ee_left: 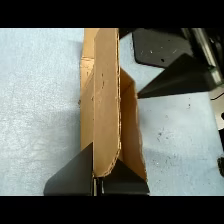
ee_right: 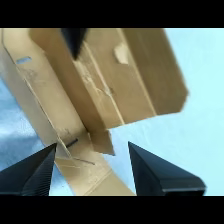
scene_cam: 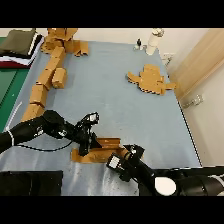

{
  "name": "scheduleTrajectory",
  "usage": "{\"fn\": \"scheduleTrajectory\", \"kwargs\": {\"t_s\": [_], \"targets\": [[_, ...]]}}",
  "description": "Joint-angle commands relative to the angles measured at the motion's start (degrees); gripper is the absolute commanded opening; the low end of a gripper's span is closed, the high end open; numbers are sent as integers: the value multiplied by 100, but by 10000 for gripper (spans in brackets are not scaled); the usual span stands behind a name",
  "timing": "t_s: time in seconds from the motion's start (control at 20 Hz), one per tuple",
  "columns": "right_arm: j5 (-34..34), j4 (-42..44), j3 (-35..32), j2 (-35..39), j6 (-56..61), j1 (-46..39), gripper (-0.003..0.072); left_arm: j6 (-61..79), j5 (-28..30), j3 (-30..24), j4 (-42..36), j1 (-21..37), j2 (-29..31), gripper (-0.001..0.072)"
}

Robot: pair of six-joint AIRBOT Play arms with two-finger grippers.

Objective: Fold the box.

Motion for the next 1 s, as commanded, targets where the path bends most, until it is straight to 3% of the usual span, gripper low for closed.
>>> {"fn": "scheduleTrajectory", "kwargs": {"t_s": [0.0, 0.2, 0.45, 0.65, 0.75, 0.85, 0.95], "targets": [[898, 136, -317, 549, -774, -695, 720, 0, 2, 0, 0, 4, -2, 13], [1593, 1169, -321, 778, -2597, -1727, 720, 0, 2, 0, -2, 4, -2, 13], [2715, 3845, -431, 769, -6061, -3359, 720, 0, 0, 0, 0, 4, -2, 13], [2601, 6894, -428, 592, -9591, -4662, 720, 0, 4, 0, -2, 4, -2, 13], [2385, 7969, -424, 295, -10865, -5243, 720, 0, 2, 0, 0, 4, -2, 13], [2105, 8629, -402, -35, -11713, -5643, 720, 0, 2, 0, 0, 4, -2, 13], [1989, 8749, -345, -328, -11947, -5845, 720, 0, 4, 0, 0, 4, -2, 13]]}}
